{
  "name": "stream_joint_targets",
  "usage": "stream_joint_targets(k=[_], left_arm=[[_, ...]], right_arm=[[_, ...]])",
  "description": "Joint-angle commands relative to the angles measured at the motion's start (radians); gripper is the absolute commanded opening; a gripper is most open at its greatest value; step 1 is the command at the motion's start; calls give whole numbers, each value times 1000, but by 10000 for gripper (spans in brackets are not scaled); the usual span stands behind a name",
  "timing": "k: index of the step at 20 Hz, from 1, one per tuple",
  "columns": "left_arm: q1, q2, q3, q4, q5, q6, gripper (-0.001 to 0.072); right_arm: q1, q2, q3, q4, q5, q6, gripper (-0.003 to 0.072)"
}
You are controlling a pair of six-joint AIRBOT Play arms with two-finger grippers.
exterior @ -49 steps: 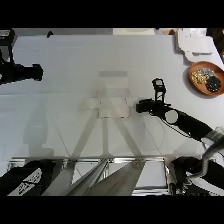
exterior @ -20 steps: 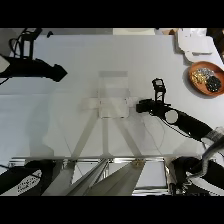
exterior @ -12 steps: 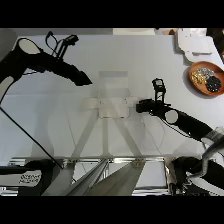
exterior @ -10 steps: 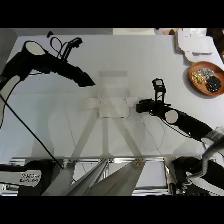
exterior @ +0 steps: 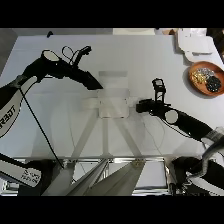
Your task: Fold the box and place the chain.
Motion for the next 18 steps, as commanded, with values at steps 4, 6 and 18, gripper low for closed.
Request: stream_joint_targets(k=[4,6,18], left_arm=[[-37,-13,2,5,98,36,706],[-47,-13,2,43,73,36,705],[-100,-13,2,109,77,119,237]], right_arm=[[1,-1,-1,0,0,0,14],[1,-1,-1,0,0,0,14],[1,-1,-1,0,0,0,14]])
